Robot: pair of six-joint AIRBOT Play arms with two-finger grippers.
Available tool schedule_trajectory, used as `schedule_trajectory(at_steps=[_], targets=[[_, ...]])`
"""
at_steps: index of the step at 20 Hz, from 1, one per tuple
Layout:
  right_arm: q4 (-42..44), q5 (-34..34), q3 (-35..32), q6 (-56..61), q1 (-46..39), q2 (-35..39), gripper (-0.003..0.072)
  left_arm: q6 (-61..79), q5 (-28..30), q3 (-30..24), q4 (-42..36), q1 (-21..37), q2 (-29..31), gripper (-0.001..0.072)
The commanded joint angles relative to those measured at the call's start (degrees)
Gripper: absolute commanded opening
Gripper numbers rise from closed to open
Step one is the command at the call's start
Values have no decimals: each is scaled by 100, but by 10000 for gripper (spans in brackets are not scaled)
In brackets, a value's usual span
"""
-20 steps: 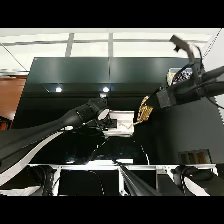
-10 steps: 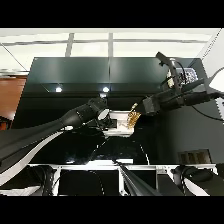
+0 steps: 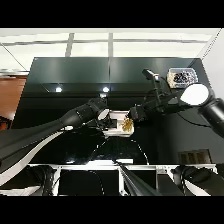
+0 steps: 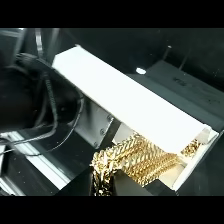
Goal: Fold the box and place the chain.
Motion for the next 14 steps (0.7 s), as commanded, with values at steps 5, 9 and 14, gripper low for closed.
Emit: schedule_trajectory(at_steps=[5,9,14], targets=[[-70,-219,-66,37,155,-337,216,2,0,-2,2,4,-4,28],[-155,372,-63,-7,-306,-192,288,2,0,-2,2,4,-4,28],[-2774,1189,-98,323,-1316,680,286,2,4,-2,0,4,-4,28]])
